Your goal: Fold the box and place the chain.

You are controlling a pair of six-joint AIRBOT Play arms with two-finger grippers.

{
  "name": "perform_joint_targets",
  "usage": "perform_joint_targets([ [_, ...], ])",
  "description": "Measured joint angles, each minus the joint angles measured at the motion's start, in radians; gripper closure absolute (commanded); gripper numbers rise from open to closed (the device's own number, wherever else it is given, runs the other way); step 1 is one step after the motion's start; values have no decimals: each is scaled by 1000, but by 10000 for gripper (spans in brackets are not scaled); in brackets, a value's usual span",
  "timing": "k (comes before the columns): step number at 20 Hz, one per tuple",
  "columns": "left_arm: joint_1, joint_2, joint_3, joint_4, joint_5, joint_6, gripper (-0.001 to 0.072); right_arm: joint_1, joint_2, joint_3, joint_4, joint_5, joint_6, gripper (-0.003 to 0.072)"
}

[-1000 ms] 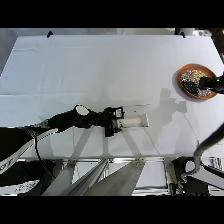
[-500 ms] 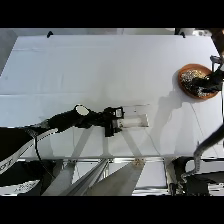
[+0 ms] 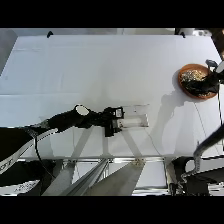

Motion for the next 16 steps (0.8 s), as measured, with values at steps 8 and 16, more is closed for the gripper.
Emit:
perform_joint_targets([
  [8,0,0,0,0,0,0,573,0,145,6,3,6,-46,666],
  [16,0,0,0,0,0,0,573,0,423,7,56,190,-115,667],
])
